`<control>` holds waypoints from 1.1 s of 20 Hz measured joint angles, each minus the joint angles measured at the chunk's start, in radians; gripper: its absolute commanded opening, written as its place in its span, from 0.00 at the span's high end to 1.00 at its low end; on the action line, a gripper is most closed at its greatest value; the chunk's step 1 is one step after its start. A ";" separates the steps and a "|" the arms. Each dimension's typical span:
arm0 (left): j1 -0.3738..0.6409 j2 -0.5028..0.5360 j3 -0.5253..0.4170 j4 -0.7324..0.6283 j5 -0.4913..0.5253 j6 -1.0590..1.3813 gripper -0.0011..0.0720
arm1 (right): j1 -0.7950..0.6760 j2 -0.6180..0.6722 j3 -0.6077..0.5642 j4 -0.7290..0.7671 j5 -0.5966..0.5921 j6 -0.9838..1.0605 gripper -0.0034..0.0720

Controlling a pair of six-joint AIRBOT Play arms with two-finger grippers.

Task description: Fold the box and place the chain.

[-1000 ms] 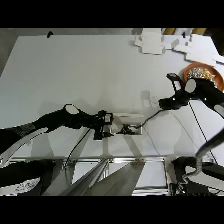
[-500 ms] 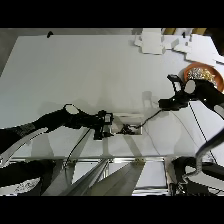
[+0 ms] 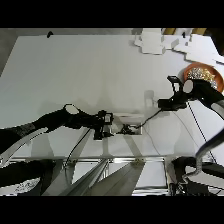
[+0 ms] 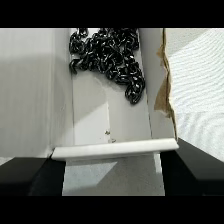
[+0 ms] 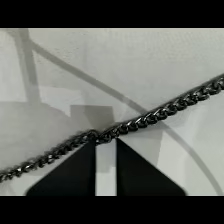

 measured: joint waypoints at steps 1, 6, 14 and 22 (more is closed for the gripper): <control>0.000 0.000 0.000 0.000 0.000 0.000 0.70 | 0.000 -0.003 0.000 -0.004 -0.005 -0.002 0.93; 0.000 0.000 0.000 0.000 0.000 0.000 0.70 | 0.000 0.042 -0.003 -0.021 0.003 -0.058 0.93; 0.000 0.000 0.000 0.000 -0.002 0.000 0.70 | 0.021 0.364 -0.002 0.066 0.060 -0.146 0.93; 0.000 0.000 0.000 0.000 -0.003 0.000 0.70 | 0.277 0.674 -0.002 0.220 0.161 -0.173 0.93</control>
